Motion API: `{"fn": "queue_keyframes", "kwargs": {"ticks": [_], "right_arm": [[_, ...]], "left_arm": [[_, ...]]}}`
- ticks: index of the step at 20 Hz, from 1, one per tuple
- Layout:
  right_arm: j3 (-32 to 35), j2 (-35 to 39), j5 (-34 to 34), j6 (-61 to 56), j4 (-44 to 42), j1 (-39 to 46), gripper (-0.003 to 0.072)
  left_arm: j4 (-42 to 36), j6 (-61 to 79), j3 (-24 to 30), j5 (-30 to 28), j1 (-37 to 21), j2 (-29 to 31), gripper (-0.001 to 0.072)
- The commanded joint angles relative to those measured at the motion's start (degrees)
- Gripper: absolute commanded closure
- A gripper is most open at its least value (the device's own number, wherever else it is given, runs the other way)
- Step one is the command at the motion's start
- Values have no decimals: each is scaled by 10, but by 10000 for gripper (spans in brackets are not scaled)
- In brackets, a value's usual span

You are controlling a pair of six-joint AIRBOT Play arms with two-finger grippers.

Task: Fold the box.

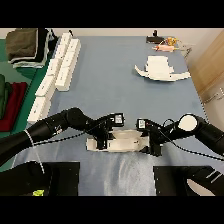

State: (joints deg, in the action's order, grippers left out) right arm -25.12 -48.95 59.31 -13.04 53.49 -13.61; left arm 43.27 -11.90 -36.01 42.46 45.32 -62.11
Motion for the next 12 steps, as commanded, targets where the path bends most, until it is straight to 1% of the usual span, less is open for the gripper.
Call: {"fn": "queue_keyframes", "kwargs": {"ticks": [1,4,6,9,12], "right_arm": [[0,-1,-1,14,-19,-1,-25],[7,-9,-19,110,-37,-1,-26],[14,-23,-28,154,-50,0,-26],[23,-45,-37,181,-61,0,-26],[24,-48,-44,181,-60,0,-14]], "left_arm": [[0,0,0,0,0,0,695],[0,0,0,0,0,0,695],[0,0,0,0,0,0,695],[0,0,0,0,0,0,695],[0,0,0,0,0,0,695]]}}
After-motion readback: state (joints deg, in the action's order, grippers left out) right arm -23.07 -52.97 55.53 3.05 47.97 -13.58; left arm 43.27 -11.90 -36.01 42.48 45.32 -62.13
